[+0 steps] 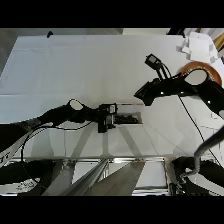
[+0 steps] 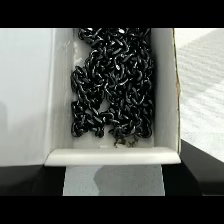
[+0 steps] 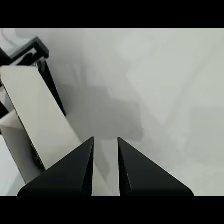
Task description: Fold the box and place the chain.
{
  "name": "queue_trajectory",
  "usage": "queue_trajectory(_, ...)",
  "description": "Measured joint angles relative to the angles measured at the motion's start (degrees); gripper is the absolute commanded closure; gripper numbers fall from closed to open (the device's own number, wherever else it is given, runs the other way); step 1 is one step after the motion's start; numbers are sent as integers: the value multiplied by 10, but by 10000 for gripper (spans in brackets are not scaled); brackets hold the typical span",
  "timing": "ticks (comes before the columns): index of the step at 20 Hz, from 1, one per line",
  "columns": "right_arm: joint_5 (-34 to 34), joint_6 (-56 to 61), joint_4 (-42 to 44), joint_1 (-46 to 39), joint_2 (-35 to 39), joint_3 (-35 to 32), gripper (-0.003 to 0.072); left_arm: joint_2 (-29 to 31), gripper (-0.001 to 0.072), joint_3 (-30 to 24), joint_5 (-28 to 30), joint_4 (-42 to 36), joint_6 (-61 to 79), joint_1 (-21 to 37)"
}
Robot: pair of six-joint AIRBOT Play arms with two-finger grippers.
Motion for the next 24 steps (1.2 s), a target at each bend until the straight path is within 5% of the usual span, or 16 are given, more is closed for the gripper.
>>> queue_trajectory(12, 77, -62, -67, 79, -12, -2, 525, 0, 377, 0, 0, 0, 0, 0)
queue_trajectory(18, 82, -85, -79, 104, 25, -33, 389, 0, 377, 0, 0, 0, 0, 0)
queue_trajectory(24, 52, -92, -110, 130, 34, -49, 400, 0, 377, 0, 0, 0, 0, 0)
